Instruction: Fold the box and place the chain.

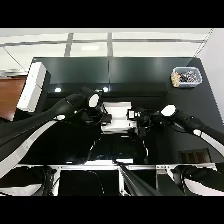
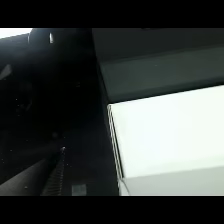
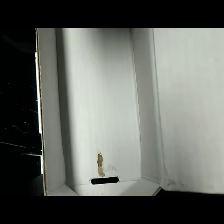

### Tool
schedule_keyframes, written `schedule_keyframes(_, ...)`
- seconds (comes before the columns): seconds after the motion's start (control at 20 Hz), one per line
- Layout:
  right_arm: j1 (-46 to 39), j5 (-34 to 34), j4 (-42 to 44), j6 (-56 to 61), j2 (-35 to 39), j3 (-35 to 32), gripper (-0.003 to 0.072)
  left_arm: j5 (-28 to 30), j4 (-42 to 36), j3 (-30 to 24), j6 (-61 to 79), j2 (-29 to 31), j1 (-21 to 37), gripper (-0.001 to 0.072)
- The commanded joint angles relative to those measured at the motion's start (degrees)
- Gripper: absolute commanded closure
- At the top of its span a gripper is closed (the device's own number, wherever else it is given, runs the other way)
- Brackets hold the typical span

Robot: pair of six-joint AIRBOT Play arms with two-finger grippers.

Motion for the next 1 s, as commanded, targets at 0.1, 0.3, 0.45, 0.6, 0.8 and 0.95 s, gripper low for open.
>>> schedule_keyframes(0.1,0.1,0.0,0.0,0.0,0.0,0.0,0.055,3.2,-0.9,0.1,-5.0,-0.8,-0.8,0.0227)
schedule_keyframes(0.3,0.1,0.0,0.0,0.0,0.0,0.0,0.055,2.9,0.0,1.7,-7.4,-1.2,-1.5,0.0227)
schedule_keyframes(0.45,0.1,0.0,0.0,0.0,0.0,0.0,0.055,2.5,2.7,3.9,-8.8,-1.8,-3.2,0.0227)
schedule_keyframes(0.6,0.1,0.0,0.0,0.0,0.0,0.0,0.055,0.2,3.7,4.4,-9.0,-1.8,-3.5,0.0227)
schedule_keyframes(0.8,0.1,0.0,0.0,0.0,0.0,0.0,0.055,-1.2,4.6,4.4,-10.2,-1.8,-3.5,0.0362)
schedule_keyframes(0.95,0.1,0.0,0.0,0.0,0.0,0.0,0.055,-0.9,5.8,4.4,-11.6,-1.8,-3.5,0.0376)
